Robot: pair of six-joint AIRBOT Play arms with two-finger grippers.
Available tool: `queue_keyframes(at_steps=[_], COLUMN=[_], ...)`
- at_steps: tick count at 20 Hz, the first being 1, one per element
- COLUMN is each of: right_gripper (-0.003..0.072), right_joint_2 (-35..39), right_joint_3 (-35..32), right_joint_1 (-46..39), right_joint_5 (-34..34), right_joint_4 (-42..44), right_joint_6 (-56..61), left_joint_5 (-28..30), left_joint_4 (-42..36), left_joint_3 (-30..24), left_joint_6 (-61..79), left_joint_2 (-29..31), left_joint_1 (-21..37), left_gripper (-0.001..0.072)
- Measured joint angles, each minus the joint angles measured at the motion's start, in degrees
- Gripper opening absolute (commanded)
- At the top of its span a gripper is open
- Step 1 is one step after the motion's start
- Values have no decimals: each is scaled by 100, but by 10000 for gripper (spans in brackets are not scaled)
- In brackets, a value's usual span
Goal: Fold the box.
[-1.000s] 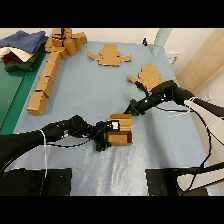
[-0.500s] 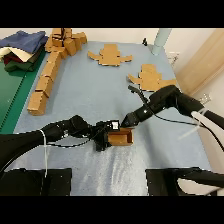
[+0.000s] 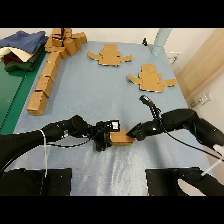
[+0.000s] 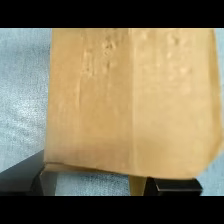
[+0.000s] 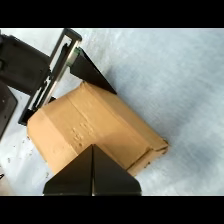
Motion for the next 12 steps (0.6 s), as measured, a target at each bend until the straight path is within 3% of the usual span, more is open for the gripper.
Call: queue_keyframes(at_steps=[5, 12], right_gripper=[2, 3], right_joint_2=[520, 647], right_joint_3=[-365, -452], right_joint_1=[98, 892], right_joint_5=[350, 1078], right_joint_4=[-271, -1008], right_joint_6=[-52, 0], left_joint_5=[0, 0], left_joint_4=[0, 0], left_joint_3=[0, 0], left_joint_6=[0, 0], left_joint_2=[0, 0], left_joint_1=[0, 0], left_gripper=[349, 350])
